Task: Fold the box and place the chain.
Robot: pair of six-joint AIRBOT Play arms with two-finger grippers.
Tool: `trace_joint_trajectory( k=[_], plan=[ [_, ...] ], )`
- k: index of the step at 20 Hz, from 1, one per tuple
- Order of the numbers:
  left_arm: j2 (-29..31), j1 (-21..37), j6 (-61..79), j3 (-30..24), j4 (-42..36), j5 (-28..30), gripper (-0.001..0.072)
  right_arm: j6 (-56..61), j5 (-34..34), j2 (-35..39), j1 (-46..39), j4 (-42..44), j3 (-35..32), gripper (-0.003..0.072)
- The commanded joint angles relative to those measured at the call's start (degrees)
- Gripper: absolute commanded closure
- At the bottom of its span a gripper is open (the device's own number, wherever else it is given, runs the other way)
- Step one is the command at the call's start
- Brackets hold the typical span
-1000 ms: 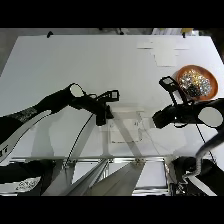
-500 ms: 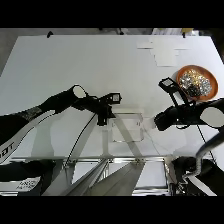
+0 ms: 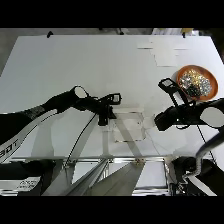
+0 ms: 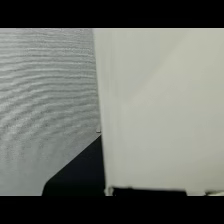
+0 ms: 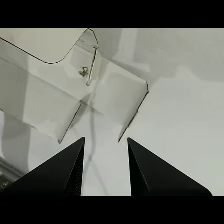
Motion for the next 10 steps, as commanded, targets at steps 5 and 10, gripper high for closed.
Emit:
trace_joint_trajectory(
  k=[5,10],
  plan=[
    [-0.17,-0.02,0.15,0.02,0.39,0.00,0.0700,-0.79,-0.02,0.04,0.04,0.02,0.00,0.0384],
    [-0.13,-0.02,0.13,0.02,0.37,0.00,0.0700,-2.25,0.02,0.04,0.04,0.09,0.00,0.0385]
  ],
)
